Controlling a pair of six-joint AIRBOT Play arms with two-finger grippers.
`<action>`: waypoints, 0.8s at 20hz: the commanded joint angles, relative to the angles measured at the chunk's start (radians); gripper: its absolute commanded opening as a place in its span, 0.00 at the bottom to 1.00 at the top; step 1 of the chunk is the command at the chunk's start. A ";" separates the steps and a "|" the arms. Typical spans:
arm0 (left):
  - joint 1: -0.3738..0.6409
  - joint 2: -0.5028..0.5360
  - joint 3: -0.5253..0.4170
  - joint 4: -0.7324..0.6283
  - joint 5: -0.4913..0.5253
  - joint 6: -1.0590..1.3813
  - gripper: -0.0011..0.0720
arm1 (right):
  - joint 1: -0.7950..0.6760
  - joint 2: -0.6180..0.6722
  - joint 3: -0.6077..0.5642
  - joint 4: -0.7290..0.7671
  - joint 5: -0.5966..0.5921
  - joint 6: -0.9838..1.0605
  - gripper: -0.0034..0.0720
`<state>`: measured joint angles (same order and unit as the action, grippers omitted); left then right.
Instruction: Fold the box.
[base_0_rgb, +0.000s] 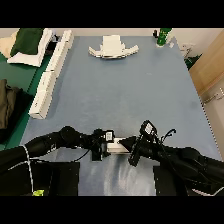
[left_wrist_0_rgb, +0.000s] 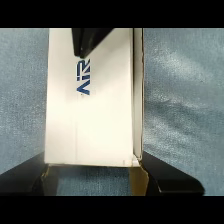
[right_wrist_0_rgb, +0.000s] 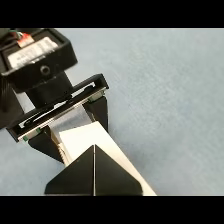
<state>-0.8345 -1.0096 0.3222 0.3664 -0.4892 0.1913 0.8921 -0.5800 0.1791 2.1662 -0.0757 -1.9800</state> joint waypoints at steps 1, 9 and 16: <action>0.000 0.000 0.001 0.000 0.000 0.000 0.68 | 0.033 0.006 -0.054 0.026 0.079 0.063 0.05; 0.000 0.000 0.001 0.000 0.000 0.000 0.68 | 0.039 -0.025 -0.105 0.025 0.030 0.156 0.05; 0.000 0.000 0.001 0.000 0.000 0.000 0.68 | 0.052 -0.128 -0.105 0.026 0.029 0.234 0.05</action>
<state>-0.8345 -1.0096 0.3222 0.3668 -0.4896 0.1905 0.9382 -0.6781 0.0784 2.1921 -0.0128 -1.7817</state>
